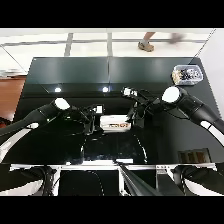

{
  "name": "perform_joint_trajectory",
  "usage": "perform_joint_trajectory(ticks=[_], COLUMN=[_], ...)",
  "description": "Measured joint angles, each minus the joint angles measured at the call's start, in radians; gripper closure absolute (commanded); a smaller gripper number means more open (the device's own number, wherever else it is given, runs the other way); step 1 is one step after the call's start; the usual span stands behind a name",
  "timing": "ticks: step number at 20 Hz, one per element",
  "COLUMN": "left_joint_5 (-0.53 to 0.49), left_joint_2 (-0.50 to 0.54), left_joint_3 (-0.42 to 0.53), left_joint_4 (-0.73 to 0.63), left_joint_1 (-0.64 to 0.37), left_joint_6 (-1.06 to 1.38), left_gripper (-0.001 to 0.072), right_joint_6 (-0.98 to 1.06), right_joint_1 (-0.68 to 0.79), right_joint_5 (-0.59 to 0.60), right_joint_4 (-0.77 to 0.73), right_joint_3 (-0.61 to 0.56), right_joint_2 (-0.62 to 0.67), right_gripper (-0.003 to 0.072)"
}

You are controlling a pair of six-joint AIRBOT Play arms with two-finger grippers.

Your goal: Fold the box and place the chain.

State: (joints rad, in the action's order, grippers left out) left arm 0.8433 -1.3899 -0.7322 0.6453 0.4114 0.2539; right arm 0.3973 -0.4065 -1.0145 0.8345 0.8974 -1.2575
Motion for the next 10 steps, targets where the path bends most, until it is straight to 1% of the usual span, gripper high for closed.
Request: perform_joint_trajectory(ticks=[10], left_joint_5=[0.003], left_joint_2=[0.0], left_joint_3=[0.0], left_joint_4=[0.001], left_joint_1=[0.0], left_joint_6=[0.002], left_gripper=[0.0335], right_joint_6=[0.001], right_joint_1=[-0.023], right_joint_5=[0.01], right_joint_4=[0.006], right_joint_3=[-0.014], right_joint_2=[0.0], right_gripper=[0.0414])
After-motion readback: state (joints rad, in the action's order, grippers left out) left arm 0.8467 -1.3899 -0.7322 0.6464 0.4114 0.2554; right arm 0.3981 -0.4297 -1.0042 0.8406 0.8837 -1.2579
